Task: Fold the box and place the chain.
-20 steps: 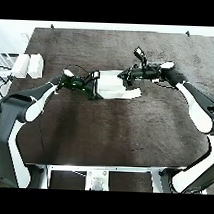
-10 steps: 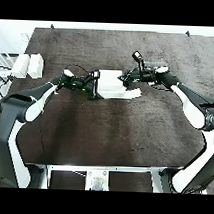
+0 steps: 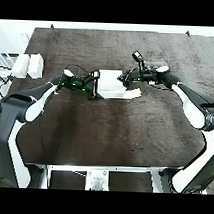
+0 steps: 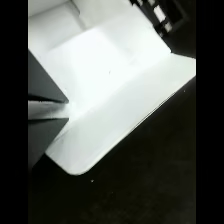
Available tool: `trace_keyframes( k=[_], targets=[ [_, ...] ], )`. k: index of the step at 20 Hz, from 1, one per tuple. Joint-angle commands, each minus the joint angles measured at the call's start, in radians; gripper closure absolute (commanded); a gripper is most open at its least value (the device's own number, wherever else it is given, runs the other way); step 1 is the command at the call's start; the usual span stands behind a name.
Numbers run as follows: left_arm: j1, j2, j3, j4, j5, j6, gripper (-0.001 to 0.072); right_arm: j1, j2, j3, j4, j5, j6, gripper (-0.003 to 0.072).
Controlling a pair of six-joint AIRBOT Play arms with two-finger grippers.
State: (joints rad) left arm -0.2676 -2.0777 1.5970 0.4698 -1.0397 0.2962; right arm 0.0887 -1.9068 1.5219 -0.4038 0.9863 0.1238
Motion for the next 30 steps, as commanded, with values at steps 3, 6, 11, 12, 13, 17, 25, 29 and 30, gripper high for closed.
trace_keyframes(
  k=[3,6,11,12,13,17,25,29,30],
  targets=[
    [-0.001,0.001,0.0,0.001,0.0,0.0,0.0239,-0.04,0.114,0.007,-0.155,0.134,-0.001,0.0386],
    [-0.001,0.001,0.0,0.0,0.0,0.0,0.0239,-0.093,0.179,0.007,-0.25,0.24,-0.027,0.0157],
    [-0.001,0.001,0.0,0.0,0.0,0.0,0.0239,-0.094,0.168,-0.069,-0.384,0.232,-0.25,0.0104],
    [-0.001,0.001,0.0,0.0,0.0,0.0,0.0239,-0.085,0.158,-0.085,-0.387,0.206,-0.273,0.0104],
    [-0.001,0.001,0.0,0.0,0.0,0.0,0.0239,-0.077,0.147,-0.093,-0.387,0.178,-0.279,0.0104],
    [-0.001,0.001,0.0,0.0,0.0,0.0,0.0239,-0.044,0.103,-0.094,-0.386,0.117,-0.29,0.0104],
    [-0.001,0.001,0.0,0.0,-0.001,0.0,0.0238,0.003,0.075,-0.095,-0.383,0.098,-0.288,0.0311],
    [-0.001,0.001,0.0,0.0,0.0,0.0,0.0239,0.034,0.075,-0.095,-0.378,0.099,-0.269,0.0444],
    [-0.001,0.001,0.0,0.0,-0.001,0.0,0.0239,0.044,0.075,-0.095,-0.378,0.098,-0.269,0.0506]
  ],
)
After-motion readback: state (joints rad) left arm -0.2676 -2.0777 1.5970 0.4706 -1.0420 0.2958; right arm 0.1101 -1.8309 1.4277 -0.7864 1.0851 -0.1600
